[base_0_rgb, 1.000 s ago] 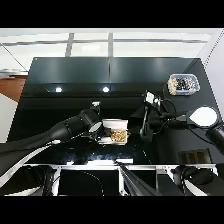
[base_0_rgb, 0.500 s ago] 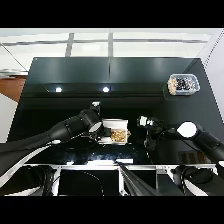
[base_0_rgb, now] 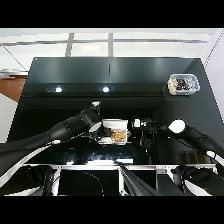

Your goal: Fold the box and place the chain.

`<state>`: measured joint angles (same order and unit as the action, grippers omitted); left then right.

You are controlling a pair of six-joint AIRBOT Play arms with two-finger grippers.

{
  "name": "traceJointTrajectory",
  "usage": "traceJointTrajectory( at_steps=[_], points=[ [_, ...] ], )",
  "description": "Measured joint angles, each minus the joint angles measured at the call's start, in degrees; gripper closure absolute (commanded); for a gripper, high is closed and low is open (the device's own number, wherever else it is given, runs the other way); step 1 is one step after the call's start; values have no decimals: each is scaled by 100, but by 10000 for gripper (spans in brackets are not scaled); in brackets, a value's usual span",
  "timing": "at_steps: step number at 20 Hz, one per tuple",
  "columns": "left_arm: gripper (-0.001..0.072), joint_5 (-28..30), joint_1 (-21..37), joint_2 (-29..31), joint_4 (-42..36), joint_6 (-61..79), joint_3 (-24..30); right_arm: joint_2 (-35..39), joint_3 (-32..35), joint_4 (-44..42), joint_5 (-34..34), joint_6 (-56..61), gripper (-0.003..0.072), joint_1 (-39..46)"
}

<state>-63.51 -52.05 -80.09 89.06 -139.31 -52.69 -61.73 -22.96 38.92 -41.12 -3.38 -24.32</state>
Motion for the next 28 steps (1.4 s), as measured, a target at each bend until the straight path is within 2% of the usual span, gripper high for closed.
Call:
traceJointTrajectory(
  at_steps=[17,18,20,21,22,23,25,26,27,28],
  points=[
    [677,0,0,0,2,0,0,-282,-68,-214,363,-210,-7,-367],
    [677,0,0,0,0,0,0,-282,-68,-225,363,-225,131,-367],
    [677,0,0,0,2,0,0,-286,-68,-236,356,-245,156,-367],
    [677,0,0,0,0,0,0,-286,-68,-240,345,-247,261,-367],
    [677,0,0,0,2,0,0,-286,-68,-243,326,-264,456,-367],
    [677,0,0,0,0,0,0,-286,-68,-243,310,-271,505,-367],
    [677,0,0,0,0,0,0,-286,-68,-247,293,-282,506,-367],
    [677,0,0,0,0,0,0,-286,-68,-247,275,-289,531,-367],
    [677,-2,0,0,2,0,0,-286,-68,-245,262,-289,638,-367],
    [677,0,0,0,2,0,0,-286,-68,-251,251,-284,635,-367]
  ],
)
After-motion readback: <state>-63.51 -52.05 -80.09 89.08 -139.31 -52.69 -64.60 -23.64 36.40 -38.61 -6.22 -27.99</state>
